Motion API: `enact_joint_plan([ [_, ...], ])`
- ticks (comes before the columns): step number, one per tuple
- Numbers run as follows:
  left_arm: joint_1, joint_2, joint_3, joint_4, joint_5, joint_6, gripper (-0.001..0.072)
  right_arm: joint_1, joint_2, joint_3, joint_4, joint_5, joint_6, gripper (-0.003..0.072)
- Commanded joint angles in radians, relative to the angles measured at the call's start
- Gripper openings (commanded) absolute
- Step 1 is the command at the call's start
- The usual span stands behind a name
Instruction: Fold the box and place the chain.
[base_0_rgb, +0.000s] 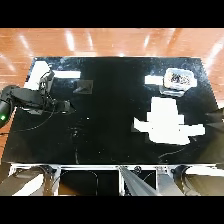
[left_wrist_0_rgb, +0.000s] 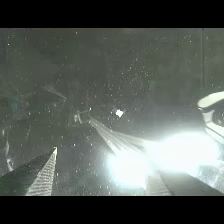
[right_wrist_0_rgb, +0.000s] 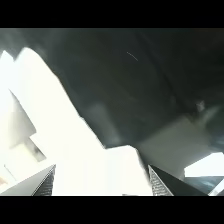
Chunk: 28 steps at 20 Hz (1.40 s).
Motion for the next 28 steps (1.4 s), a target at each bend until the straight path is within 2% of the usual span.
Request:
enact_joint_plan([
  [1,0.000,-0.001,0.000,-0.011,-0.031,-0.003,0.0604,-0.002,-0.116,0.020,-0.049,0.031,-0.032,0.0719],
  [4,0.000,-0.001,0.000,-0.026,-0.027,-0.003,0.0604,0.066,-0.161,0.028,-0.056,0.039,-0.029,0.0719],
  [8,0.000,-0.001,0.000,-0.026,-0.030,-0.003,0.0604,0.202,-0.167,0.028,-0.160,0.090,-0.003,0.0719],
  [14,0.000,-0.001,0.000,-0.033,-0.023,-0.003,0.0604,0.337,-0.167,0.028,-0.166,0.158,0.012,0.0711],
  [15,0.000,-0.001,0.000,-0.033,-0.019,-0.003,0.0604,0.349,-0.165,0.028,-0.167,0.164,0.013,0.0569],
  [16,0.000,-0.001,0.000,-0.033,-0.017,-0.003,0.0605,0.359,-0.164,0.028,-0.163,0.183,0.011,0.0143],
  [17,0.000,-0.001,0.000,-0.033,-0.017,-0.003,0.0604,0.365,-0.163,0.028,-0.154,0.206,0.002,0.0032],
  [19,0.000,-0.001,0.000,-0.033,-0.017,-0.003,0.0604,0.379,-0.134,0.026,-0.132,0.214,-0.015,0.0032],
  [22,0.000,-0.001,0.000,-0.038,0.014,-0.025,0.0604,0.436,-0.026,0.026,-0.042,0.154,-0.028,0.0032],
  [26,0.002,-0.001,0.000,-0.037,0.019,-0.025,0.0604,0.619,0.150,0.020,0.081,0.105,-0.026,0.0032],
  [28,0.002,-0.001,0.000,-0.025,0.013,-0.021,0.0604,0.742,0.249,-0.026,0.149,0.017,-0.013,0.0032],
])
